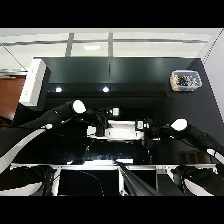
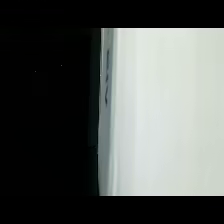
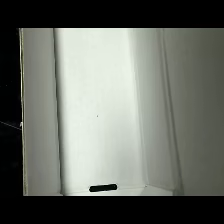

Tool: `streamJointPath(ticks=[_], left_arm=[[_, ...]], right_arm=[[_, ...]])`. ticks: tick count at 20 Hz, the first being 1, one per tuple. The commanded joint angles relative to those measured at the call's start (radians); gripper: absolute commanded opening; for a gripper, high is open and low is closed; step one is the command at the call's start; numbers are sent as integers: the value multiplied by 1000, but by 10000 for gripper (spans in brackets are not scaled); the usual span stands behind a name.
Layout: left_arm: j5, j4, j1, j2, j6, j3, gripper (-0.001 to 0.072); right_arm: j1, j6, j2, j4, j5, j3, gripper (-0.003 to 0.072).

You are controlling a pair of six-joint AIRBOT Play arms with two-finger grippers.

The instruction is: Fold the box and place the chain.

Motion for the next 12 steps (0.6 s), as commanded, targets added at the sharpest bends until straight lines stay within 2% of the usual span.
streamJointPath(ticks=[1, 7, 9, 12], left_arm=[[0, 0, 0, 0, 1, 0, 32], [1, 0, 0, 0, 1, 0, 32], [1, 1, 0, 0, 1, 0, 32], [-8, 21, 1, 2, 0, 0, 36]], right_arm=[[-2, 16, -1, 0, -7, 0, 703], [-2, 15, -1, -5, -2, 0, 701], [-1, 15, -1, -8, 1, 0, 462], [-1, 15, -1, -9, 1, 0, 465]])
